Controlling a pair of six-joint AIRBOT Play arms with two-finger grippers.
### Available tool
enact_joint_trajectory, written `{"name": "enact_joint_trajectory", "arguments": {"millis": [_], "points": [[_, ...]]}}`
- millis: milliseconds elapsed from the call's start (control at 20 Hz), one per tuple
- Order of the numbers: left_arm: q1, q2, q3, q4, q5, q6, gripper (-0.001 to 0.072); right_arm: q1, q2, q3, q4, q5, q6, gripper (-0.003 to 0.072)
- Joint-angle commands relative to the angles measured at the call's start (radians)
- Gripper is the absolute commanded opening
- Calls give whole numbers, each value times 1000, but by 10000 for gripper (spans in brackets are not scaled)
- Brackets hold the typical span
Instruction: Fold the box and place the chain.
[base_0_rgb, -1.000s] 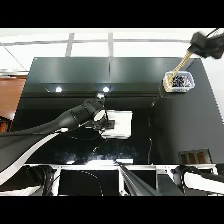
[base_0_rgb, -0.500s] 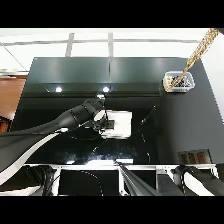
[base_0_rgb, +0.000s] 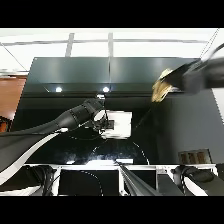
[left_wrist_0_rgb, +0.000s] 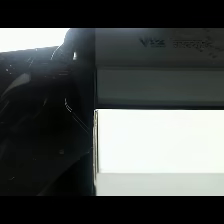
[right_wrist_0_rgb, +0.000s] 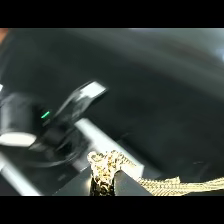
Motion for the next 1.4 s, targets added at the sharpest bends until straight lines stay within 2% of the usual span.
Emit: {"name": "enact_joint_trajectory", "arguments": {"millis": [0,150,350,500,650,900,950,1050,1200,1350], "points": [[1,0,1,0,-1,0,31,158,11,-216,54,-151,-4,6],[1,0,1,0,-1,0,31,216,11,-381,53,-307,-3,5],[1,0,1,0,0,0,31,215,11,-509,112,-365,-4,5],[1,0,1,0,2,0,31,216,11,-558,145,-375,-4,5],[1,0,1,0,2,0,31,243,9,-600,170,-434,-4,6],[1,0,1,-4,3,0,31,314,-65,-605,184,-530,-4,8],[1,0,1,-4,3,0,31,314,-79,-605,184,-529,-3,28],[1,0,1,-4,3,0,31,304,-84,-603,180,-521,-5,430],[1,0,1,-4,3,0,31,163,-61,-566,78,-420,-8,445],[1,0,1,-4,3,0,31,0,-46,-612,-187,-436,-24,444]]}}
